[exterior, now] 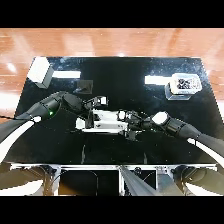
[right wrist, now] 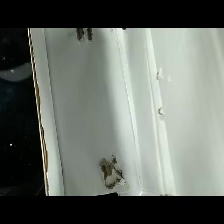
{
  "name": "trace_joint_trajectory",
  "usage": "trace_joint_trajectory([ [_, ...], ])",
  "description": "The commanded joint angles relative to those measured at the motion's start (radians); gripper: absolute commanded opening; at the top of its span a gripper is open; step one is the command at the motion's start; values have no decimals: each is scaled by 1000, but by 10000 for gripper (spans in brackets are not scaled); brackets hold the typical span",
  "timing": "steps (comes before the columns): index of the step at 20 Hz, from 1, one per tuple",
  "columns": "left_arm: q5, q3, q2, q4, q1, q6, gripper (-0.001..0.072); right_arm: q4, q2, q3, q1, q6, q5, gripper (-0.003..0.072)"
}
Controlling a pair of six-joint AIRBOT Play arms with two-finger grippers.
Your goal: Fold the box and place the chain.
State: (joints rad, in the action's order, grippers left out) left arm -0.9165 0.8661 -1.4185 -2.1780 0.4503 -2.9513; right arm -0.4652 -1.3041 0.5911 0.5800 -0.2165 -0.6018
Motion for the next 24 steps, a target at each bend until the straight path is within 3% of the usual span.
trace_joint_trajectory([
  [1, -25, 0, 0, -3, 0, 0, 15, 0, 0, 1, 0, 0, 3, 639],
  [4, -61, 0, 0, -3, 0, 10, 15, 0, 0, 1, 0, 0, 3, 638],
  [6, -71, 0, 0, -2, 0, 57, 15, 0, 0, 1, 0, 0, 3, 552],
  [9, -71, 0, 0, -3, 0, 76, 21, 0, 0, 1, 0, 0, 3, 553],
  [10, -71, 0, 0, -2, 0, 76, 51, -1, 0, 1, 0, 0, 3, 553],
  [12, -71, 0, 0, -2, 0, 77, 177, -1, 0, 1, 0, 0, 3, 553],
  [14, -71, 0, 0, -2, 0, 77, 191, -1, 0, 1, 0, 0, 3, 553],
  [17, -66, 0, 0, -2, 0, 87, 436, -1, 0, 1, 0, 0, 3, 553],
  [18, -66, 1, 0, -2, 0, 96, 483, -1, 0, 1, 0, 0, 3, 552],
  [24, -68, 27, 22, 2, -1, 133, 508, -3, 0, 1, 0, 0, 3, 553],
])
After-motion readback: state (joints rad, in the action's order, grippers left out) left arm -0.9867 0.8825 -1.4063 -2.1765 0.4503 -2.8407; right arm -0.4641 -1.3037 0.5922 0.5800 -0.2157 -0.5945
